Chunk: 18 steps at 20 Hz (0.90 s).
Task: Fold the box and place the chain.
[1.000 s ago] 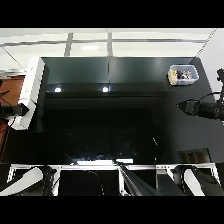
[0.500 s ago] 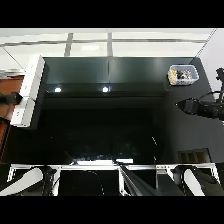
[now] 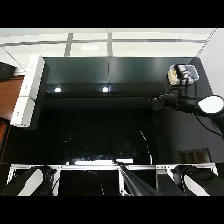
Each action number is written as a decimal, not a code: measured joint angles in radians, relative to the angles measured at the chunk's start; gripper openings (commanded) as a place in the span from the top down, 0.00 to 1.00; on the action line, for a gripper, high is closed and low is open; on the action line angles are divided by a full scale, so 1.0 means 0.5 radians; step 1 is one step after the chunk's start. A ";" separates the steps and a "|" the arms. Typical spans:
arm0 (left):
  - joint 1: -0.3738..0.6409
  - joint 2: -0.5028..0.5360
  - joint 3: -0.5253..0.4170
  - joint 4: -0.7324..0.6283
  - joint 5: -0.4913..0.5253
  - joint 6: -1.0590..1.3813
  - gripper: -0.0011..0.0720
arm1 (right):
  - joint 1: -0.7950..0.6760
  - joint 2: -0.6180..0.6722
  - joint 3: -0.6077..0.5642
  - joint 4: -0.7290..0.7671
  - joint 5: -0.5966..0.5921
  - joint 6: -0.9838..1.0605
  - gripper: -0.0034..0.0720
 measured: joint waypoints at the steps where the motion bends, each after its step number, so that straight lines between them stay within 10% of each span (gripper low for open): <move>1: -0.090 0.099 -0.142 0.001 0.015 -0.005 0.95 | 0.013 -0.048 0.000 -0.063 -0.033 0.008 0.94; 7: -0.362 0.540 -0.730 0.165 0.217 -0.020 0.95 | -0.078 -0.156 0.000 -0.332 -0.108 0.030 0.94; 18: -0.410 0.650 -0.857 0.203 0.287 -0.023 0.95 | -0.118 -0.172 0.000 -0.401 -0.124 0.034 0.94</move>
